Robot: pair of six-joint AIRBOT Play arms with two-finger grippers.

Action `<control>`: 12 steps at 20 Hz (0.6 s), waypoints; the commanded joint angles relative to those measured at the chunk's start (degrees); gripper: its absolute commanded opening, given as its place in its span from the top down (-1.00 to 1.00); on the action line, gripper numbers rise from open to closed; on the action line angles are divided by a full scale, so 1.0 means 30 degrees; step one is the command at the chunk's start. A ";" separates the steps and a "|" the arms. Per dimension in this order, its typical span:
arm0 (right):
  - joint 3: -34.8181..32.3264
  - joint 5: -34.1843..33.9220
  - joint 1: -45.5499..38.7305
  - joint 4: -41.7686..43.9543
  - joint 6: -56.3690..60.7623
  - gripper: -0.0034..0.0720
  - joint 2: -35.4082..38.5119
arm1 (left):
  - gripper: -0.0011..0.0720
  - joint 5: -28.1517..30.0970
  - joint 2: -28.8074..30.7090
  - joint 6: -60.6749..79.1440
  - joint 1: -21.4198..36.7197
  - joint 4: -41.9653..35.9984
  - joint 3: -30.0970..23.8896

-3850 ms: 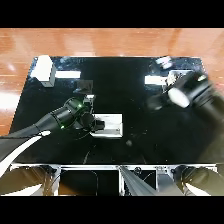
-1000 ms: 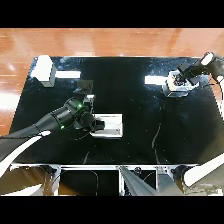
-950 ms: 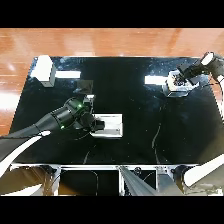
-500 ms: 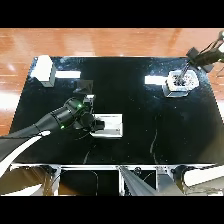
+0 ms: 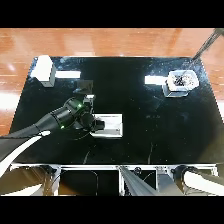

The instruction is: Fold the box and place the chain.

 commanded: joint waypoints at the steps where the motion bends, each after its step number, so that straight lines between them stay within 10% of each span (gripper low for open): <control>1: 0.0153 0.1107 0.0007 0.1588 -0.2069 0.82 0.3024 | 0.92 0.0015 0.0000 0.0000 0.0000 -0.0022 0.0015; 12: 0.0124 0.4685 0.7242 0.2390 -0.2798 0.82 0.8342 | 0.92 0.0000 0.0000 0.0007 0.0000 -0.0015 0.0015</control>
